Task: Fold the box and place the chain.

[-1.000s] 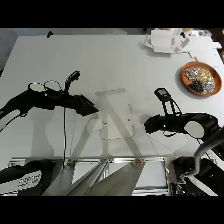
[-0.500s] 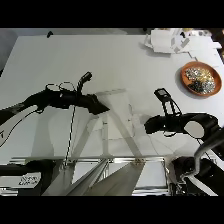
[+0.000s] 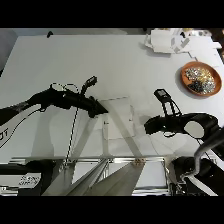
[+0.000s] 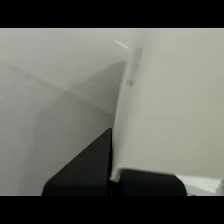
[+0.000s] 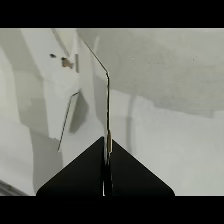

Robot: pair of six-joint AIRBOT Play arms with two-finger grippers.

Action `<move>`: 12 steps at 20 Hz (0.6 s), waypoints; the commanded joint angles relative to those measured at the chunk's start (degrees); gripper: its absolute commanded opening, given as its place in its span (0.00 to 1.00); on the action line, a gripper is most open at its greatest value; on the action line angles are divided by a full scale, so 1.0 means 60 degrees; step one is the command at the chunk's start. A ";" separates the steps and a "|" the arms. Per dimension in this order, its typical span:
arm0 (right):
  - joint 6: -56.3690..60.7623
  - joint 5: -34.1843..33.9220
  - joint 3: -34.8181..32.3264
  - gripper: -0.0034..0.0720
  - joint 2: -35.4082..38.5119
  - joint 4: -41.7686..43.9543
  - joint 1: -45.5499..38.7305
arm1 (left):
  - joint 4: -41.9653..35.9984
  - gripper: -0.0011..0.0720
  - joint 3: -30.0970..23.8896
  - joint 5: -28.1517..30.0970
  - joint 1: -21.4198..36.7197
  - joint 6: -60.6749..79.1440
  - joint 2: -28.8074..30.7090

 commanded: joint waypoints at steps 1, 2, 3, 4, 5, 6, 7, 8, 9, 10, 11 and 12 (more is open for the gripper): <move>0.0000 0.0026 0.0000 0.22 0.0011 -0.0007 0.0007 | 0.0131 0.02 0.0015 0.0029 0.0000 0.1158 0.0160; 0.0000 0.0022 0.0011 0.41 0.0015 0.0015 0.0007 | 0.0135 0.02 0.0015 0.0036 0.0000 0.1446 0.0284; 0.0000 0.0033 0.0040 0.55 0.0022 0.0022 0.0007 | 0.0149 0.02 0.0015 0.0036 0.0000 0.1741 0.0437; 0.0000 0.0117 0.0131 0.60 0.0025 0.0029 0.0007 | 0.0197 0.02 0.0015 0.0036 0.0000 0.2007 0.0597; -0.0011 0.0244 0.0266 0.60 0.0044 0.0029 0.0007 | 0.0386 0.02 0.0015 0.0040 -0.0004 0.2226 0.0794; -0.0036 0.0441 0.0459 0.60 0.0080 -0.0015 0.0004 | 0.0645 0.02 0.0015 0.0033 -0.0036 0.2266 0.0994; -0.0124 0.0656 0.0667 0.60 0.0157 -0.0084 0.0004 | 0.1042 0.02 0.0015 0.0025 -0.0124 0.2262 0.1158; -0.0135 0.0874 0.0867 0.60 0.0233 -0.0208 0.0007 | 0.1559 0.02 0.0015 0.0036 -0.0288 0.2266 0.1290; -0.0131 0.1104 0.1067 0.60 0.0313 -0.0408 0.0004 | 0.2098 0.02 0.0011 0.0051 -0.0532 0.2280 0.1359; -0.0135 0.1249 0.1191 0.60 0.0412 -0.0656 0.0004 | 0.2470 0.02 0.0011 0.0091 -0.0827 0.2408 0.1362; -0.0146 0.1290 0.1220 0.60 0.0561 -0.0918 0.0004 | 0.2619 0.02 0.0011 0.0233 -0.1104 0.2648 0.1355; -0.0146 0.1359 0.1220 0.60 0.0674 -0.1126 0.0007 | 0.2597 0.02 0.0011 0.0506 -0.1351 0.2783 0.1351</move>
